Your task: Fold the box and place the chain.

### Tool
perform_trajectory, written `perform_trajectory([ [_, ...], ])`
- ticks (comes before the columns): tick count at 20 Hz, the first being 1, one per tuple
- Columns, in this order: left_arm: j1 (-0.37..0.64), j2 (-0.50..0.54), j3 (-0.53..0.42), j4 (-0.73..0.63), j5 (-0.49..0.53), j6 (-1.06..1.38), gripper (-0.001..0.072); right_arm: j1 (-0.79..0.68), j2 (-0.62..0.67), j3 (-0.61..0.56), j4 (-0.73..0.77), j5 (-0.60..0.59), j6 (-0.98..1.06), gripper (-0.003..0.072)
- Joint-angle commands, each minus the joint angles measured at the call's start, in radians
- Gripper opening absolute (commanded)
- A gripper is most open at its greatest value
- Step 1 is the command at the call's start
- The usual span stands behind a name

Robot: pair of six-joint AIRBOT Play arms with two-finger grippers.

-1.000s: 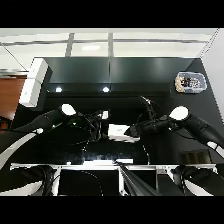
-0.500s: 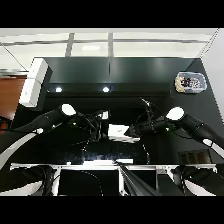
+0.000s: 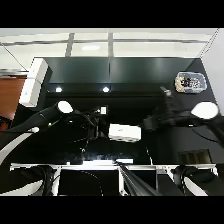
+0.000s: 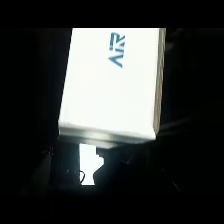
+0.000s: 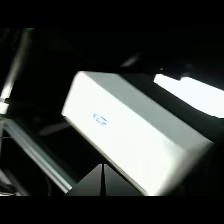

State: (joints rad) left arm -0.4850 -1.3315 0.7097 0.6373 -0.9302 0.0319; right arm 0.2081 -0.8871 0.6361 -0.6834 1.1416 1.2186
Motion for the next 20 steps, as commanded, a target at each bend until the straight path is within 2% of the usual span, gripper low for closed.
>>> perform_trajectory([
  [1, 0.043, 0.072, 0.007, 0.129, -0.093, -0.151, 0.0705, -0.201, 0.172, 0.007, -0.271, 0.121, 0.085, 0.0013],
  [3, 0.049, 0.125, 0.008, 0.128, -0.092, -0.212, 0.0706, -0.306, 0.200, 0.007, -0.385, 0.142, 0.088, 0.0013],
  [5, -0.002, 0.129, 0.051, 0.130, -0.069, -0.308, 0.0706, -0.378, 0.198, 0.001, -0.381, 0.085, 0.116, 0.0013],
  [8, -0.114, 0.059, 0.179, 0.129, -0.048, -0.378, 0.0705, -0.390, 0.196, -0.014, -0.307, -0.014, 0.135, 0.0012],
  [11, -0.192, -0.029, 0.301, 0.128, 0.015, -0.380, 0.0704, -0.390, 0.195, -0.015, -0.304, 0.000, 0.134, 0.0012],
  [13, -0.232, -0.095, 0.359, 0.129, 0.018, -0.377, 0.0704, -0.390, 0.195, -0.015, -0.304, 0.017, 0.131, 0.0013],
  [16, -0.283, -0.160, 0.394, 0.128, 0.054, -0.377, 0.0705, -0.390, 0.195, -0.015, -0.305, 0.017, 0.109, 0.0013],
  [20, -0.310, -0.173, 0.391, 0.148, 0.053, -0.377, 0.0704, -0.390, 0.195, -0.015, -0.315, 0.010, 0.095, 0.0013],
])
